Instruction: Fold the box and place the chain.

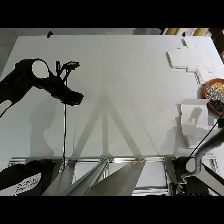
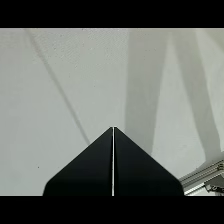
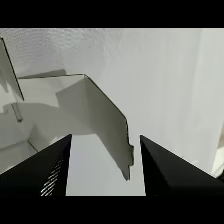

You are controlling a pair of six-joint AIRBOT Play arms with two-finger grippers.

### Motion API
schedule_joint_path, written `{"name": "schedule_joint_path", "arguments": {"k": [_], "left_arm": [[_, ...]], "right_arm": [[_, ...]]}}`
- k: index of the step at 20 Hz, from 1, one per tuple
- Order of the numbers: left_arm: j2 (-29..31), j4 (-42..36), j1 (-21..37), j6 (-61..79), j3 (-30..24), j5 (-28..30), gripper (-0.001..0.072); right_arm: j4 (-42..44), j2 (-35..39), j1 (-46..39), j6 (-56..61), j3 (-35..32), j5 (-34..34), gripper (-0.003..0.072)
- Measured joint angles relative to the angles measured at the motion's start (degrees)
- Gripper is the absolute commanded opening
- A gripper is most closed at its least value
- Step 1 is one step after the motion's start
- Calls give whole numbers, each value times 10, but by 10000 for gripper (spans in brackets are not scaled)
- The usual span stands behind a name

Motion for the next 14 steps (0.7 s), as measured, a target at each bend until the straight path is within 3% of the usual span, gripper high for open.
{"name": "schedule_joint_path", "arguments": {"k": [2,4,5,7,14], "left_arm": [[0,0,0,0,0,0,10],[0,0,0,0,0,0,10],[0,0,0,0,0,0,10],[0,0,0,0,0,0,10],[0,0,0,0,0,0,10]], "right_arm": [[0,-15,-16,-2,0,-11,396],[2,-28,-28,-3,0,-19,300],[5,-32,-31,-5,0,-22,247],[16,-37,-31,-17,0,-26,52],[44,-17,53,-49,0,19,18]]}}
